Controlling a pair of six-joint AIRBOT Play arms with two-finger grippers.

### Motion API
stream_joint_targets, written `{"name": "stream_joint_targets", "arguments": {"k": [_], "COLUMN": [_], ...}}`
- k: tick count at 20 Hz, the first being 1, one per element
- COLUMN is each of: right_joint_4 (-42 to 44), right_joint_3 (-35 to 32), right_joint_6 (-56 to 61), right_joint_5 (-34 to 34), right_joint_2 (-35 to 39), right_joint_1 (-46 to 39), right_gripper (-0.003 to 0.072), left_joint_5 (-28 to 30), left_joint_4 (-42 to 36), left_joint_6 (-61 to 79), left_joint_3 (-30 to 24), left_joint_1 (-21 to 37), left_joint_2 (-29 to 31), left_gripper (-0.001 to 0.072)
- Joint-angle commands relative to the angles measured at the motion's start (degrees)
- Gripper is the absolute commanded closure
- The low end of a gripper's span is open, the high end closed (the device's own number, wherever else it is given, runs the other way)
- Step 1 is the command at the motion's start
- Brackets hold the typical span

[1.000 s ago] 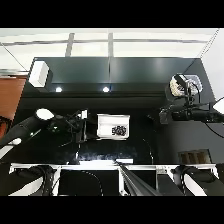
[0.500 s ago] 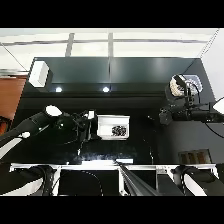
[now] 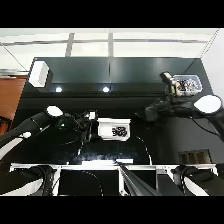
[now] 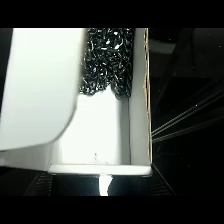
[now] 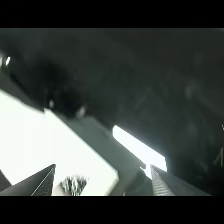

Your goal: Fold the box and place the chain.

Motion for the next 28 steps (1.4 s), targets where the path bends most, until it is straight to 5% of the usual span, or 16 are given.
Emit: {"name": "stream_joint_targets", "arguments": {"k": [1, 8, 22, 25, 26, 28], "right_joint_4": [-0.11, -3.82, -5.16, -5.16, -5.14, -5.25], "right_joint_3": [4.04, 4.70, 4.68, 4.68, 4.68, 4.68], "right_joint_6": [-0.13, -29.03, -35.63, -34.99, -34.38, -33.16], "right_joint_5": [-8.63, 8.66, 5.68, 4.98, 5.05, 5.05], "right_joint_2": [-8.17, -10.99, -11.08, -11.08, -11.08, -11.08], "right_joint_1": [7.56, 11.50, 16.61, 16.61, 16.61, 16.61], "right_gripper": [-0.0013, -0.0012, -0.0008, 0.0422, 0.0504, 0.0505], "left_joint_5": [0.09, 0.09, 0.07, 0.07, 0.07, 0.07], "left_joint_4": [0.31, 0.31, 0.31, 0.33, 0.33, 0.33], "left_joint_6": [-0.04, -0.04, -0.04, -0.04, -0.04, -0.04], "left_joint_3": [0.04, 0.04, 0.04, 0.04, 0.04, 0.04], "left_joint_1": [-0.02, -0.02, -0.02, -0.02, -0.02, -0.02], "left_joint_2": [-0.02, -0.02, -0.02, -0.02, -0.02, -0.02], "left_gripper": [0.0239, 0.0239, 0.0239, 0.0239, 0.0239, 0.0239]}}
